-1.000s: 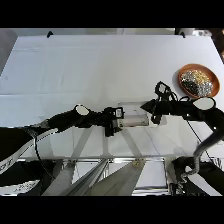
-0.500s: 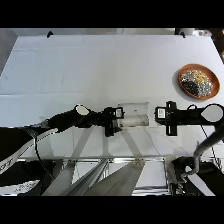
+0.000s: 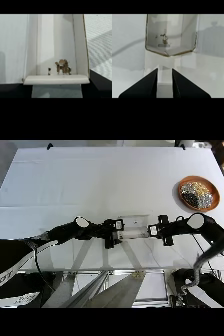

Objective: Fold the box and place the chain.

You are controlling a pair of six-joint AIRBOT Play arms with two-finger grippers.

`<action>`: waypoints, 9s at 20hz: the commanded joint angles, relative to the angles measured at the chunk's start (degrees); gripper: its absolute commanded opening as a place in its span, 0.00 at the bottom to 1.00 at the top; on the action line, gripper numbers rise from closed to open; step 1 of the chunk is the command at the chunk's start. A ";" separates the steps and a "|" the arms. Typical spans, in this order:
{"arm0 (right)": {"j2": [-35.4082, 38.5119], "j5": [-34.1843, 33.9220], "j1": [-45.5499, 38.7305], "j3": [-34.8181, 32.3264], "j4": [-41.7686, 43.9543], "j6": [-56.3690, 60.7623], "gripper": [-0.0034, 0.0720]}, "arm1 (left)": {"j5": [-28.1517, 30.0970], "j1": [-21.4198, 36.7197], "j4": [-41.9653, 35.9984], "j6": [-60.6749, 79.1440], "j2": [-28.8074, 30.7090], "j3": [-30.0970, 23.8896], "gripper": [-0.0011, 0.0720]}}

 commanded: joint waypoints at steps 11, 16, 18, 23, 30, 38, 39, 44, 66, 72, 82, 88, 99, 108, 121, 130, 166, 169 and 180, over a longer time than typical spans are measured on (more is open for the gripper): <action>-4.57 -8.07 4.00 -0.02 5.77 -1.01 0.31 | -0.02 0.02 0.02 -0.02 0.04 0.04 0.20; -4.57 -7.61 6.54 -0.02 5.90 -0.76 0.29 | -0.02 0.02 0.02 0.00 0.04 0.04 0.20; -4.57 -6.75 7.23 -0.02 5.90 -0.57 0.27 | -0.02 0.02 0.02 0.00 0.04 0.04 0.20; -4.57 -4.35 7.39 -0.02 6.32 -0.09 0.27 | -0.02 0.02 0.02 0.00 0.04 0.04 0.20; -4.55 -3.43 7.32 -0.02 4.26 7.61 0.27 | 0.00 0.02 0.02 0.00 0.04 0.04 0.20; -4.81 -4.85 7.39 -0.04 14.73 6.01 0.25 | -0.02 0.02 0.02 0.00 0.04 0.04 0.20; -5.16 -4.52 7.39 -0.11 14.86 5.62 0.25 | -0.02 0.02 0.02 0.00 0.04 0.04 0.20; -5.68 -4.83 7.39 -1.20 14.53 5.62 0.49 | -0.02 0.02 0.02 0.00 0.04 0.04 0.20; 15.93 -2.05 6.10 -1.18 -12.63 87.65 0.07 | -0.02 0.02 0.02 0.00 0.04 0.04 0.20; 15.98 4.74 -14.78 -1.18 -14.53 98.82 0.07 | -0.02 0.02 0.02 0.00 0.04 0.04 0.20; -3.28 6.78 -19.17 -1.18 3.56 86.86 0.07 | -0.17 0.02 0.02 0.00 0.04 0.04 0.20; -7.61 7.37 -17.00 -1.20 10.12 81.59 0.07 | -0.20 0.02 0.02 0.00 0.04 0.04 0.20; -6.12 18.08 -17.00 -1.18 28.09 67.87 0.16 | -0.20 0.02 0.02 0.00 0.04 0.04 0.20; -5.86 19.41 -15.80 -1.18 26.32 65.37 0.60 | -0.26 0.02 0.02 0.00 0.04 0.04 0.20; -2.82 -0.68 3.41 3.50 7.39 84.67 0.60 | -0.44 0.02 0.02 0.00 0.04 0.04 0.20; -3.30 -3.32 16.24 6.45 -15.96 110.97 0.61 | -0.46 0.02 0.02 0.00 0.04 0.04 0.20; -12.17 -1.77 27.15 9.29 -25.14 131.86 0.07 | -0.44 0.02 0.02 0.00 0.04 0.04 0.20; -12.17 -1.84 27.15 9.29 -24.81 131.88 0.25 | -0.44 0.02 0.02 0.00 0.04 0.04 0.20; -12.17 -2.45 27.15 9.29 -24.09 131.95 0.08 | -0.44 0.02 0.02 0.00 0.04 0.04 0.20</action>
